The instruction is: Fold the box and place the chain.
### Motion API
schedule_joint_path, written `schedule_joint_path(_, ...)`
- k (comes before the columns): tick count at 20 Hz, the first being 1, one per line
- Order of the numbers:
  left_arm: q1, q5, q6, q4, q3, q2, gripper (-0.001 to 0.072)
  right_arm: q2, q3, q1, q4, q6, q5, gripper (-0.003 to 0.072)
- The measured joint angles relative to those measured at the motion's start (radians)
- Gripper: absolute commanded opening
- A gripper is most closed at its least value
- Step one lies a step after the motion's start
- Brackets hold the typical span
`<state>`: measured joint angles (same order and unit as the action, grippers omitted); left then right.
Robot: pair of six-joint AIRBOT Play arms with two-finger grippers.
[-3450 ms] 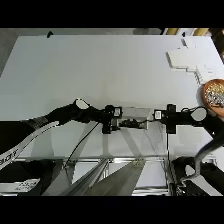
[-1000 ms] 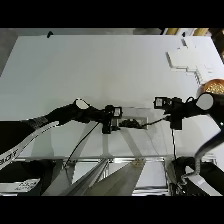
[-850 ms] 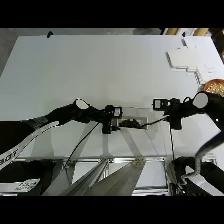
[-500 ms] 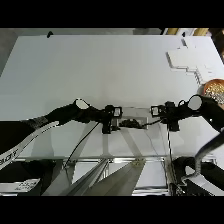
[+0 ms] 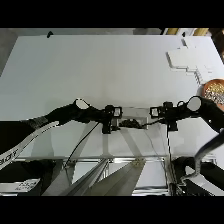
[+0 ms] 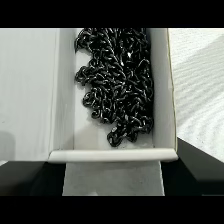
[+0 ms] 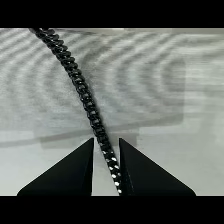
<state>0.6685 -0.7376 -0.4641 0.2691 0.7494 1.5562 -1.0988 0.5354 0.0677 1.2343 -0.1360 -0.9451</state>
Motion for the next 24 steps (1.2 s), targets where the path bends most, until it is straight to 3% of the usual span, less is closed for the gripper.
schedule_joint_path(5,0.0,0.0,0.0,0.0,0.0,0.0,0.0311,0.0,-0.029,0.0,-0.002,-0.003,0.047,0.0157)
schedule_joint_path(6,0.0,0.0,0.0,0.0,0.0,0.0,0.0311,0.001,-0.033,0.0,-0.003,-0.003,0.053,0.0139)
schedule_joint_path(7,0.0,0.0,0.0,0.0,0.0,0.0,0.0311,0.001,-0.037,0.0,-0.003,-0.003,0.055,0.0046)
schedule_joint_path(8,0.0,0.0,0.0,0.0,0.0,0.0,0.0311,0.003,-0.039,0.0,-0.002,-0.002,0.047,0.0016)
schedule_joint_path(11,0.0,0.0,0.0,0.0,0.0,0.0,0.0311,0.035,-0.046,0.0,0.014,0.009,0.051,0.0016)
schedule_joint_path(15,0.0,0.0,0.0,0.0,0.0,0.0,0.0311,0.167,-0.046,0.0,0.031,0.105,-0.03,0.0016)
schedule_joint_path(20,0.0,0.0,0.0,0.0,0.0,0.0,0.0311,0.375,-0.046,0.058,-0.154,0.224,-0.08,0.0017)
schedule_joint_path(24,0.0,0.0,0.0,0.0,0.0,0.0,0.0311,0.438,-0.047,0.206,-0.343,0.293,-0.057,0.0017)
